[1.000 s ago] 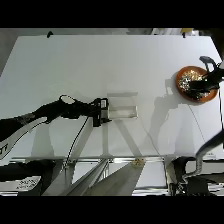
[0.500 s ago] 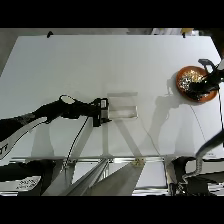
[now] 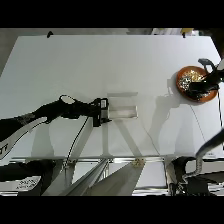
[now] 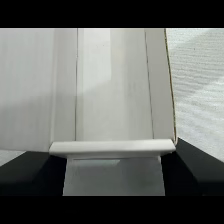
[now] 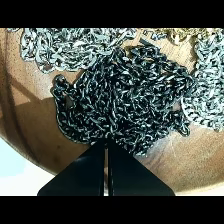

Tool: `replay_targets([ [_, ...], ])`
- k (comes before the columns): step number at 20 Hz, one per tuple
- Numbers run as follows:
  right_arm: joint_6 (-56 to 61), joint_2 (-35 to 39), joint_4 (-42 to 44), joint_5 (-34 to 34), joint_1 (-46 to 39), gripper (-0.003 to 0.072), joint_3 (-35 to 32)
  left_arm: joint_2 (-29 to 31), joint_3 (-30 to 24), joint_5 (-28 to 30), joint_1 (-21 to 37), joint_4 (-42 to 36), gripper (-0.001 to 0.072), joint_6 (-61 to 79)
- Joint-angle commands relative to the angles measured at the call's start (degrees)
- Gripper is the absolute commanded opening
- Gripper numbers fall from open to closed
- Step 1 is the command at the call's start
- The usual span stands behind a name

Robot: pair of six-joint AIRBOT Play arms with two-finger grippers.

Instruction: Fold the box and place the chain.

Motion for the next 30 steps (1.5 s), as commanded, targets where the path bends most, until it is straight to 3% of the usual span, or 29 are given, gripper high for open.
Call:
replay_targets([
  [1, 0.0, 0.6, 0.1, 0.8, 0.0, 0.002, 0.0, 0.0, 0.0, 0.0, 0.0, 0.0, 0.0011, 0.0],
  [6, -0.7, 7.6, 3.3, 2.6, 0.0, 0.002, 0.0, 0.0, 0.0, 0.0, 0.0, 0.0, 0.0011, 0.0],
  [12, -3.8, 20.8, 20.1, 8.2, 0.2, 0.0019, 0.0, 0.0, 0.0, 0.0, 0.0, 0.0, 0.0011, 0.0],
  [15, -3.8, 27.8, 21.6, 11.7, 3.3, 0.0019, 0.0, 0.0, 0.0, 0.0, 0.0, 0.0, 0.0011, 0.0],
  [21, -3.5, 40.5, 24.8, 16.1, 16.7, 0.0019, 0.0, 0.0, 0.0, 0.0, 0.0, 0.0, 0.0011, 0.0],
  [26, -1.7, 45.1, 30.9, 16.2, 30.2, 0.0019, 0.0, 0.0, 0.0, 0.0, 0.0, 0.0, 0.0011, 0.0],
  [30, -0.4, 45.0, 31.1, 9.5, 43.6, 0.0019, -1.5, 0.0, 0.0, 0.0, 0.0, 0.0, 0.0011, 0.0],
])
